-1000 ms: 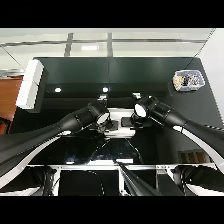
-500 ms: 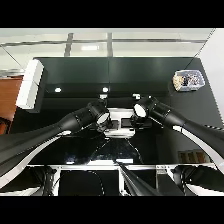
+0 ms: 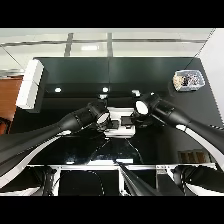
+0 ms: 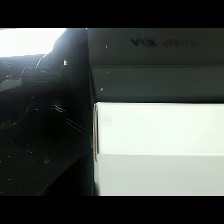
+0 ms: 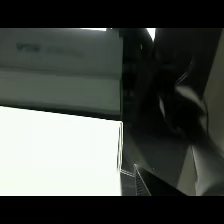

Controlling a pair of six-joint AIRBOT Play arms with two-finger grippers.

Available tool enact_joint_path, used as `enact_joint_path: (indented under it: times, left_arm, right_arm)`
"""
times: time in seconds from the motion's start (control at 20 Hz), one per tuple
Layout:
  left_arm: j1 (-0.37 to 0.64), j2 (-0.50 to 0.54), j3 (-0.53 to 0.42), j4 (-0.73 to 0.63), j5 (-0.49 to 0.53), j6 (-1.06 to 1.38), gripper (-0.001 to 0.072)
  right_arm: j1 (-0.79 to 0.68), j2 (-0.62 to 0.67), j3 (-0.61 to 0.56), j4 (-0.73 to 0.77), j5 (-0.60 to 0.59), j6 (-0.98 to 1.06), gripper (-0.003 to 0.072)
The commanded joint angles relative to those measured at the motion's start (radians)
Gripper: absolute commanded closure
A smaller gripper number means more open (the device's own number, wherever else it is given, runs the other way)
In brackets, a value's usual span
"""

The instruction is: Fold the box and place the chain.

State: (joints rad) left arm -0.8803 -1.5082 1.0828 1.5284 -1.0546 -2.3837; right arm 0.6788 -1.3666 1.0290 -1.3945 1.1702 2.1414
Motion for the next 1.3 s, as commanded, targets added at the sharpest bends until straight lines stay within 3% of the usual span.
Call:
enact_joint_path:
  times: [0.0,0.2,0.35,0.45,0.6,0.65,0.7,0.8,1.05,1.1,1.2,1.25]
  left_arm:
    - [0.001,0.000,0.000,0.000,-0.001,0.000,0.0684]
    - [0.001,0.000,0.000,0.000,-0.001,0.000,0.0684]
    - [0.001,0.000,0.000,0.000,-0.001,0.000,0.0684]
    - [0.001,0.000,0.000,0.000,-0.001,0.000,0.0684]
    - [0.001,0.000,0.000,0.000,-0.001,0.000,0.0684]
    - [0.001,0.000,0.000,0.000,-0.001,0.000,0.0684]
    - [0.001,0.000,0.000,0.000,-0.001,0.000,0.0684]
    - [0.001,0.000,0.000,0.000,-0.001,0.000,0.0684]
    - [0.001,0.000,0.000,0.000,0.001,0.000,0.0684]
    - [0.001,0.000,0.000,0.000,0.000,0.000,0.0684]
    - [0.001,0.000,0.000,0.000,0.000,0.000,0.0684]
    - [0.001,0.000,0.000,0.000,0.000,0.000,0.0684]
  right_arm:
    - [-0.026,0.106,0.041,-0.019,0.081,-0.108,0.0243]
    - [-0.133,0.340,0.041,-0.211,0.106,-0.110,0.0243]
    - [-0.275,0.375,0.034,-0.581,0.075,-0.110,0.0243]
    - [-0.412,0.363,-0.006,-0.692,-0.103,-0.112,0.0244]
    - [-0.629,0.267,-0.030,-0.669,-0.370,-0.047,0.0235]
    - [-0.694,0.210,-0.027,-0.623,-0.451,-0.044,-0.0001]
    - [-0.748,0.140,0.001,-0.548,-0.497,-0.058,-0.0017]
    - [-0.830,-0.031,0.143,-0.428,-0.460,-0.109,-0.0014]
    - [-0.924,-0.458,0.646,-0.262,-0.101,-0.252,-0.0013]
    - [-0.931,-0.514,0.711,-0.256,-0.072,-0.254,-0.0012]
    - [-0.935,-0.579,0.779,-0.259,-0.076,-0.267,0.0086]
    - [-0.935,-0.599,0.798,-0.267,-0.087,-0.270,0.0086]
